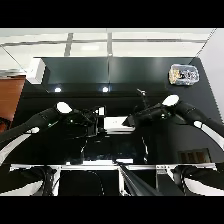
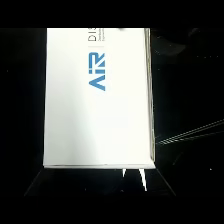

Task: Fold the box and place the chain.

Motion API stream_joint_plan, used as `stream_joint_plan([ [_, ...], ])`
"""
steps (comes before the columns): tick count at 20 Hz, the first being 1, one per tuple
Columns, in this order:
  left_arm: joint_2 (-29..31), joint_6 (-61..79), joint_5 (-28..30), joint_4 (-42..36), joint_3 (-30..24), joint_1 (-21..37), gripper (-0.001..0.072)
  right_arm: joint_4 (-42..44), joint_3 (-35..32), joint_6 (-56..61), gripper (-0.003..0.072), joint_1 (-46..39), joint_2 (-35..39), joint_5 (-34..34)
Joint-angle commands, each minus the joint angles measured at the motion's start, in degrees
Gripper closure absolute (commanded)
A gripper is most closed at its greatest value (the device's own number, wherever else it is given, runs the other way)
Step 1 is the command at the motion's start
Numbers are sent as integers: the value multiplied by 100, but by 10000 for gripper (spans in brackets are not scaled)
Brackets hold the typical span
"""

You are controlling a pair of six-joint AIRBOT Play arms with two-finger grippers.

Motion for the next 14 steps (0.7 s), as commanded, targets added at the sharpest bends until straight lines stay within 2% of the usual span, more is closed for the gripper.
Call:
stream_joint_plan([
  [1,-2,-2,0,-17,4,4,312,238,258,-188,671,-494,498,1255],
  [3,-2,-120,-7,-24,7,4,312,-129,286,-52,671,-1027,992,1672],
  [6,20,-564,-28,-11,46,22,294,-1445,273,715,671,-1773,1694,2238],
  [7,63,-608,-46,-2,94,33,186,-1799,273,892,671,-1950,1884,2430],
  [8,144,-610,-39,35,140,44,-11,-2046,273,994,671,-2127,2083,2618],
  [11,570,-686,-133,457,293,46,-4,-2291,273,1019,671,-2522,2590,2774],
  [14,793,-949,-1071,223,540,-37,-3,-2264,273,1023,671,-2664,2761,2470],
])
